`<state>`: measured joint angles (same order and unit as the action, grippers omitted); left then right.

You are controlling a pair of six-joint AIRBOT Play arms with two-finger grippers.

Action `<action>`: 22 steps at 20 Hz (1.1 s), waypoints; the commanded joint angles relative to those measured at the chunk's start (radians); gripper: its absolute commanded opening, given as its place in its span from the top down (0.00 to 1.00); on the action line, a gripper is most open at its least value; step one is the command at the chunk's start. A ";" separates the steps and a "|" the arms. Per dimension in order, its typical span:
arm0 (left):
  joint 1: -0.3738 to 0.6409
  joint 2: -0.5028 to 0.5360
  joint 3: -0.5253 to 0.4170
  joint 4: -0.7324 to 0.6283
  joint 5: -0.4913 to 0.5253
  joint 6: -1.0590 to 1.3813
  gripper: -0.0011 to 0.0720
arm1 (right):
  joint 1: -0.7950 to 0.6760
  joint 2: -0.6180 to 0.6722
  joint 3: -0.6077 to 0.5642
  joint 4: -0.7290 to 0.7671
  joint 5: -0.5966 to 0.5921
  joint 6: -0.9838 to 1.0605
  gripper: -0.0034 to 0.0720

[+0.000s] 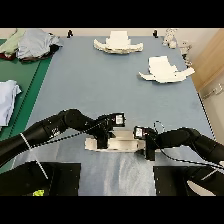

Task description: Fold the box.

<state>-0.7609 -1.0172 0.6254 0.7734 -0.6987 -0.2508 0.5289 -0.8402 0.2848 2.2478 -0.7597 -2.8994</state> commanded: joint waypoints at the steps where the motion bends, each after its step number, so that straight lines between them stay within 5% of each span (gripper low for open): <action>1: 0.000 0.000 0.001 -0.019 0.011 0.000 0.96 | 0.001 0.000 0.001 0.000 0.000 0.000 0.28; 6: 0.000 0.000 0.001 -0.022 0.007 -0.012 0.95 | 0.001 0.000 0.001 0.000 0.000 0.000 0.29; 8: 0.000 0.001 0.001 -0.022 0.008 -0.018 0.31 | 0.001 0.000 0.001 0.000 0.000 0.000 0.28; 13: 0.031 0.056 0.011 0.102 -0.066 -0.202 0.32 | 0.001 0.000 0.001 -0.001 0.000 0.000 0.28; 18: 0.199 0.261 0.020 0.279 -0.401 -0.678 0.32 | 0.001 0.000 0.001 -0.001 0.000 0.000 0.28; 20: 0.226 0.294 0.018 0.256 -0.512 -0.789 0.65 | 0.001 0.000 0.001 -0.001 0.000 0.000 0.28; 22: 0.212 0.285 -0.002 0.101 -0.524 -0.797 0.67 | 0.001 0.000 0.001 -0.001 0.000 0.000 0.29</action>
<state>-0.5686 -0.7624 0.6369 0.9775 -1.1069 -0.9070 0.5289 -0.8406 0.2848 2.2471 -0.7609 -2.8994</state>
